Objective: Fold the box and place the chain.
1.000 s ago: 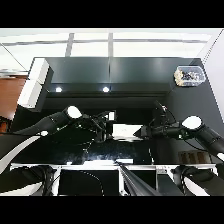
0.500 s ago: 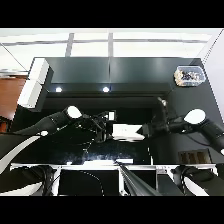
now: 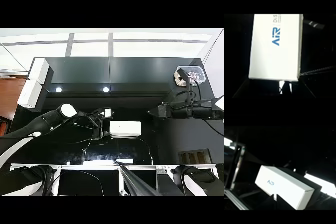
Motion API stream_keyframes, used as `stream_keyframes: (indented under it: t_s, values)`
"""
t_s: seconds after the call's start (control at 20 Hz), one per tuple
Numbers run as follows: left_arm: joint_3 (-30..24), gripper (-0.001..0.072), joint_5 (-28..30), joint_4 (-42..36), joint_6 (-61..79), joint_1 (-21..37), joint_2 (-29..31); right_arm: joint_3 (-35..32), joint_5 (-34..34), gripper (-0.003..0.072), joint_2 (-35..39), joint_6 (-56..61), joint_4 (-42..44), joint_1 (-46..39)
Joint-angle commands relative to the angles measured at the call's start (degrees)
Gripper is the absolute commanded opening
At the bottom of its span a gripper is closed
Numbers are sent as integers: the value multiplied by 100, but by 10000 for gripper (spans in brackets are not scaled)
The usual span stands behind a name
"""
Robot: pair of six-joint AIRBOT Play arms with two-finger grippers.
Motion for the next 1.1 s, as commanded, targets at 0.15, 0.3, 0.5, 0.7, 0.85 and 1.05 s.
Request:
stream_keyframes:
  t_s: [0.15, 0.3, 0.5, 0.7, 0.85, 1.05]
  values:
    - [4, 714, -647, 1241, -1700, 17, 1049, 66, -15, 48, 37, -2, -79, -595]
    - [264, 714, -514, 1113, -2013, -240, 1165, 66, -457, 48, 37, -4, -83, -664]
    - [1069, 714, -382, 1239, -2428, -826, 393, 63, -787, 48, 37, -4, -81, -664]
    - [1698, 713, -407, 1329, -2450, -970, -411, 63, -787, 47, 37, -15, -170, -664]
    - [1766, 713, -291, 1338, -2402, -1023, -573, 61, -807, 47, 37, -26, -232, -664]
    - [1766, 707, -264, 1329, -2404, -1027, -619, 61, -951, 47, 37, -24, -229, -664]
